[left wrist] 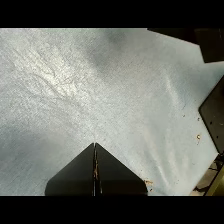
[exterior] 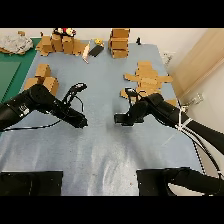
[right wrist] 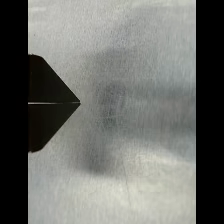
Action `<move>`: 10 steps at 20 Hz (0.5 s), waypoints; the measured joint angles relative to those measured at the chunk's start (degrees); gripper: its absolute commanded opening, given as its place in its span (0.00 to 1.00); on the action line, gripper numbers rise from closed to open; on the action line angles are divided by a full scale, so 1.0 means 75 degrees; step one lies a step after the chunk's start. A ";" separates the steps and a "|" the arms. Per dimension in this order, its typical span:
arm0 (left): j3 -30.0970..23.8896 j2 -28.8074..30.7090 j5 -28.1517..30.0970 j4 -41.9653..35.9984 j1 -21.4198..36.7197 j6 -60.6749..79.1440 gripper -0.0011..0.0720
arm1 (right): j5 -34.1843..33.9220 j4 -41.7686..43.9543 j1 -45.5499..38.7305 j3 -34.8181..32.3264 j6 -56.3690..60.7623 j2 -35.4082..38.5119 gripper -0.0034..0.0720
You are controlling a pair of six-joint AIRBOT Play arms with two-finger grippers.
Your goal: Fold the box.
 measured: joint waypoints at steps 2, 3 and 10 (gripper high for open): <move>0.0000 0.0000 -0.0003 0.0000 0.0000 0.0000 0.03 | -0.0029 -0.0012 -0.0052 0.0000 0.0017 0.0000 0.06; 0.0000 0.0000 -0.0003 0.0000 0.0000 0.0000 0.03 | -0.0038 -0.0032 -0.0073 0.0000 0.0017 0.0000 0.06; 0.0000 0.0000 -0.0003 -0.0003 0.0000 0.0000 0.03 | -0.0379 -0.0498 -0.1198 0.0291 0.0064 -0.0003 0.68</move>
